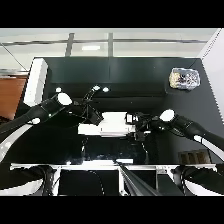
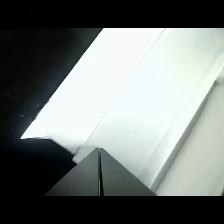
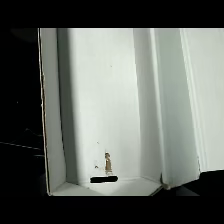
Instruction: Fold the box and place the chain.
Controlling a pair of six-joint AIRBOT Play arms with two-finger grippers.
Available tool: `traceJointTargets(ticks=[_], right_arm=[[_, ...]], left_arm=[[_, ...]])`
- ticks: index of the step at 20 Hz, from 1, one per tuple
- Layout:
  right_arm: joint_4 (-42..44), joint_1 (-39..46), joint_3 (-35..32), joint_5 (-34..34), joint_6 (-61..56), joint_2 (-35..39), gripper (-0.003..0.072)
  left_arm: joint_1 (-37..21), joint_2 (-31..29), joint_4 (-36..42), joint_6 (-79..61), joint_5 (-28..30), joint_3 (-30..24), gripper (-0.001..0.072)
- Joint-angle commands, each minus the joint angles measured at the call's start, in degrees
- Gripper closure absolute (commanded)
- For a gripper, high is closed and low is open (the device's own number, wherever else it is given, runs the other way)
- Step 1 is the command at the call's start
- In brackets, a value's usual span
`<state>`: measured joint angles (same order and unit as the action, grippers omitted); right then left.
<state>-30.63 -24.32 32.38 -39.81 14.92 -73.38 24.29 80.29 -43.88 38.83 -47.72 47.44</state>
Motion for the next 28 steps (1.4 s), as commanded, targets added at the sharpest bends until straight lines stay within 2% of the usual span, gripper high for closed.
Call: traceJointTargets(ticks=[1,4,7,9,10,11,12,14,17,19,21,23,25,27,28], right_arm=[[0.04,0.02,0.0,0.11,-0.15,-0.02,0.0448],[0.04,0.02,0.02,0.09,-0.15,-0.04,0.0448],[0.04,0.02,0.02,0.09,-0.15,-0.02,0.0448],[0.04,0.02,0.02,0.09,-0.15,-0.02,0.0448],[0.04,0.02,0.02,0.09,-0.15,-0.04,0.0448],[0.04,0.02,0.02,0.09,-0.15,-0.02,0.0448],[0.04,0.02,0.0,0.09,-0.15,-0.02,0.0448],[0.04,0.02,0.02,0.04,-0.15,-0.02,0.0448],[-0.04,0.02,0.02,0.0,-0.15,-0.02,0.0448],[-0.07,0.02,0.02,-0.07,-0.15,-0.02,0.0447],[-0.07,0.02,0.0,-0.07,-0.13,-0.02,0.0448],[-0.07,0.02,0.02,-0.07,-0.13,-0.02,0.0448],[-0.07,0.02,0.02,-0.04,-0.13,-0.04,0.0448],[-0.07,0.02,0.02,-0.04,-0.13,-0.02,0.0448],[-0.07,0.02,0.02,-0.04,-0.13,-0.02,0.0448]], left_arm=[[-1.42,-2.25,-4.15,0.68,-1.33,2.56,0.0688],[-6.29,-10.69,-6.43,2.1,-4.2,2.36,0.0689],[-12.44,-22.51,-2.54,-6.12,-2.01,-5.55,0.0685],[-14.32,-26.77,1.51,-14.88,-5.9,-11.37,0.0684],[-14.1,-27.47,1.09,-20.98,-7.04,-13.53,0.0575],[-13.33,-27.54,-0.02,-26.25,-6.82,-15.23,0.0239],[-11.98,-27.28,-1.11,-31.85,-5.44,-16.76,-0.0004],[-8.11,-26.08,-2.99,-42.42,-0.79,-18.67,-0.0004],[-3.76,-20.46,-2.45,-44.48,1.66,-17.46,-0.0004],[-2.82,-15.43,1.75,-44.96,-0.17,-16.02,-0.0004],[-2.27,-12.17,2.27,-46.45,-1.2,-14.67,-0.0004],[-2.32,-11.8,3.06,-46.4,1.03,-14.45,-0.0004],[-2.32,-11.78,4.2,-46.4,0.55,-14.45,0.0004],[-2.29,-11.78,6.54,-47.1,0.28,-14.45,0.0047],[-2.29,-11.8,6.82,-48.28,-0.13,-14.45,0.0184]])
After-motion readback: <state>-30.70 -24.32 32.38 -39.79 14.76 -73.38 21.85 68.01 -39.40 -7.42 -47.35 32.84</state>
